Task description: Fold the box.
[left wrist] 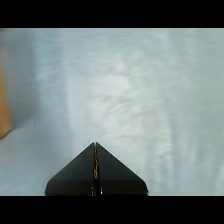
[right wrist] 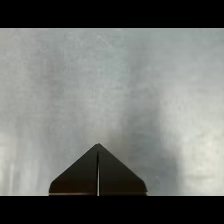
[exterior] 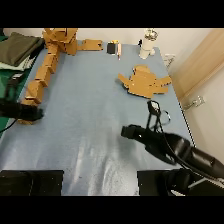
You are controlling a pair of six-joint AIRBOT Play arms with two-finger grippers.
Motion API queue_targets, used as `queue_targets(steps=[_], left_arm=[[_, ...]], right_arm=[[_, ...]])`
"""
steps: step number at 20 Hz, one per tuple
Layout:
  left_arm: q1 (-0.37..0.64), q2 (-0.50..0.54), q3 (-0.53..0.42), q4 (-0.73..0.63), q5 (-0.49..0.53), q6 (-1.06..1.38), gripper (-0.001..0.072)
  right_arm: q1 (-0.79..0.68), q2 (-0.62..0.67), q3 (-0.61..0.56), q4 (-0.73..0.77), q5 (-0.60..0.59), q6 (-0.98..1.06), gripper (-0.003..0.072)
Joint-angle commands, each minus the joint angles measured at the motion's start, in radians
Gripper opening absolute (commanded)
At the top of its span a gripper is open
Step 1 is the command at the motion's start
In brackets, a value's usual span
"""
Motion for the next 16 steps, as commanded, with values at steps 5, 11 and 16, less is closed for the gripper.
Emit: queue_targets(steps=[5, 11, 16], left_arm=[[-0.55, -0.325, 0.214, -0.051, 0.17, -0.204, 0.0011], [-0.623, -0.449, 0.256, -0.114, 0.212, -0.206, 0.0011], [-0.624, -0.447, 0.256, -0.115, 0.201, -0.206, 0.0012]], right_arm=[[-0.235, -0.499, 0.472, 0.325, -0.126, -0.609, 0.0005], [-0.237, -0.707, 0.623, 0.405, -0.161, -0.669, 0.0005], [-0.237, -0.716, 0.626, 0.431, -0.172, -0.667, 0.0005]])
